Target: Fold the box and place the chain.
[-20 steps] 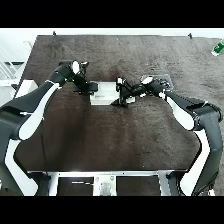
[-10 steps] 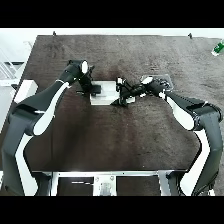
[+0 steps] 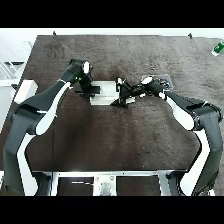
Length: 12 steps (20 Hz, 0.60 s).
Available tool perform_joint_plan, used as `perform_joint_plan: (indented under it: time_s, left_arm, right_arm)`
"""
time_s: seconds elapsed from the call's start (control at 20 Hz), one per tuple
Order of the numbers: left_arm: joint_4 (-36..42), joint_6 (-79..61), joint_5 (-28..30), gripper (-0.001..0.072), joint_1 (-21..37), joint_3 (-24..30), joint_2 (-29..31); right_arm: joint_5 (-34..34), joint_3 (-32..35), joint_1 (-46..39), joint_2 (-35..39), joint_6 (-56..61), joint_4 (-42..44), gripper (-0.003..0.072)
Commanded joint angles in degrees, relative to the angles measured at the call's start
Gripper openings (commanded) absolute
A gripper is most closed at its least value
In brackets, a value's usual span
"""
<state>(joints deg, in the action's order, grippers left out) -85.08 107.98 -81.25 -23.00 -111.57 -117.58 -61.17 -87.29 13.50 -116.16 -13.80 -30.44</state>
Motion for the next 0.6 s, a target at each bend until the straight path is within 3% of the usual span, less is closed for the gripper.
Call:
perform_joint_plan:
  time_s: [0.0,0.15,0.25,0.35,0.4,0.55]
  left_arm:
    - [-1.2,1.2,-0.2,0.0312,0.0,-0.1,0.0]
    - [-1.4,1.3,0.3,0.0303,0.0,-0.1,-0.1]
    - [-1.8,1.2,0.4,0.0235,-0.5,-0.1,0.0]
    - [-3.3,1.2,0.9,0.0221,-1.1,-0.1,-0.1]
    - [-3.8,1.2,0.9,0.011,-1.2,-0.1,-0.1]
    - [-3.9,1.2,1.1,0.0081,-1.2,-0.1,-0.1]
  right_arm:
    - [0.0,0.0,0.0,0.0,0.0,0.0,0.0573]
    - [0.0,0.0,0.0,0.0,0.0,0.0,0.0573]
    - [0.0,0.0,0.0,0.0,0.0,0.0,0.0573]
    - [0.0,0.0,0.0,0.0,0.0,0.0,0.0573]
    - [0.0,0.0,0.0,0.0,0.0,0.0,0.0573]
    - [0.0,0.0,0.0,0.0,0.0,0.0,0.0573]
